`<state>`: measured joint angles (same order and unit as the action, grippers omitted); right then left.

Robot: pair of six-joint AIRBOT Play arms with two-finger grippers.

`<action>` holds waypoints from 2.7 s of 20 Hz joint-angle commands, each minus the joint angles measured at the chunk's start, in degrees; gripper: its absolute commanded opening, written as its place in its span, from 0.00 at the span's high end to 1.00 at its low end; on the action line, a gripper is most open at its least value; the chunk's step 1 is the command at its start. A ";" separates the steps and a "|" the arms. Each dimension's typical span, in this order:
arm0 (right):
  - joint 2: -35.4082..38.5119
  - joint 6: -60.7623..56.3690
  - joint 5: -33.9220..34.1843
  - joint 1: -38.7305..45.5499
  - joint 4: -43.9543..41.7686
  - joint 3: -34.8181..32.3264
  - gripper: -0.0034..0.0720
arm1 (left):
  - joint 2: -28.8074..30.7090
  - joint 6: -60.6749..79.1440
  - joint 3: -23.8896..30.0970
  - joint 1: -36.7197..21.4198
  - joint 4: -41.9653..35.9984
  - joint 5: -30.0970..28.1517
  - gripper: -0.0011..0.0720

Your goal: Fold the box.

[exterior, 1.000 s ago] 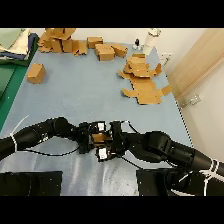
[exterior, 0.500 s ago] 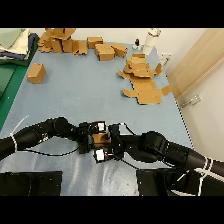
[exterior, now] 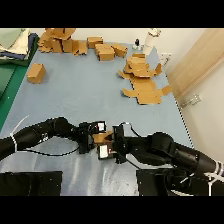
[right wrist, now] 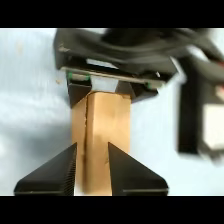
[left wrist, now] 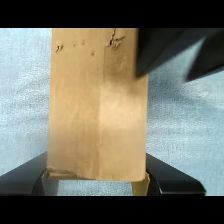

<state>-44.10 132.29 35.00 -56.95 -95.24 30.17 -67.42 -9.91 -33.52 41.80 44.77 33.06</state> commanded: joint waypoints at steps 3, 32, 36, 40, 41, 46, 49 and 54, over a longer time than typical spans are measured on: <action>7.34 -63.76 13.66 0.20 -10.71 -1.79 0.95 | 0.02 0.00 0.00 0.00 0.02 0.02 0.33; -1.95 -70.64 -35.58 -3.69 -30.69 -15.74 0.96 | 0.02 0.00 0.00 0.00 0.02 0.04 0.33; -2.27 -70.66 -35.17 -3.69 -26.95 -15.72 0.96 | 0.02 0.00 0.00 0.00 0.02 0.02 0.33; -0.79 -70.69 -33.05 -3.15 -22.67 -14.51 0.96 | 0.02 0.00 0.00 0.00 0.00 0.04 0.33; 0.42 -70.71 -28.46 -1.92 -20.65 -13.40 0.96 | 0.02 0.00 0.00 0.00 0.02 0.00 0.33; 8.55 -84.28 11.37 7.56 5.51 -4.33 0.96 | 0.02 3.06 0.00 0.00 0.24 -5.49 0.33; 13.77 -93.33 36.72 12.26 19.06 0.04 0.95 | 0.02 3.04 0.00 0.00 0.22 -6.54 0.33; 17.73 -94.36 40.46 21.44 16.94 0.68 0.95 | 0.02 3.04 0.00 0.02 0.17 -6.62 0.33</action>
<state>-28.45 40.66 68.71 -40.03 -80.42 29.89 -67.42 -7.05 -33.52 41.80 44.97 26.92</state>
